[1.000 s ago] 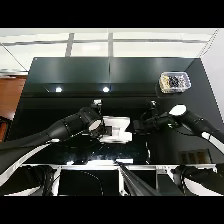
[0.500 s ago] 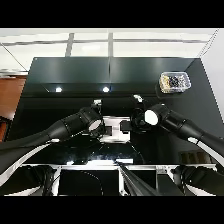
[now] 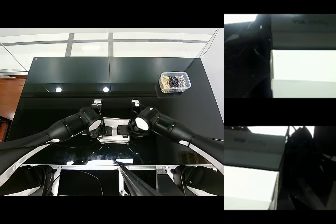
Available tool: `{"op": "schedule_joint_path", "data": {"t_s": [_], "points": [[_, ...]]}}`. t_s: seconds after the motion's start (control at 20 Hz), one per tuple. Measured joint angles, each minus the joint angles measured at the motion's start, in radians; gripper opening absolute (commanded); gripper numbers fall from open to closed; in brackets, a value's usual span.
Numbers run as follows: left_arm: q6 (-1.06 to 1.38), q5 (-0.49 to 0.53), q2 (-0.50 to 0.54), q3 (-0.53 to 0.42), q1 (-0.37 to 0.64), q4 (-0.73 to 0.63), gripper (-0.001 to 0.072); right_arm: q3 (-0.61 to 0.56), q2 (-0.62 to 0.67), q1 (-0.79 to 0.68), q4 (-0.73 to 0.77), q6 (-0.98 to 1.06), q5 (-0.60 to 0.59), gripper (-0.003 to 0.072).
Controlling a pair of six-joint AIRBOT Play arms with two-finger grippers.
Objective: Fold the box and place the chain.
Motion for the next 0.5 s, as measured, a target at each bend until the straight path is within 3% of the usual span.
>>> {"op": "schedule_joint_path", "data": {"t_s": [0.35,0.4,0.5], "points": [[-0.001,0.000,0.000,0.000,0.000,0.000,0.0025,0.001,-0.034,0.020,-0.013,0.034,-0.020,0.0243],[-0.002,0.000,0.000,0.000,0.000,0.000,0.0026,0.001,-0.035,0.021,-0.018,0.039,-0.023,0.0205],[-0.002,0.002,0.000,0.000,0.000,0.001,0.0025,0.002,-0.037,0.022,-0.026,0.047,-0.030,0.0013]]}}
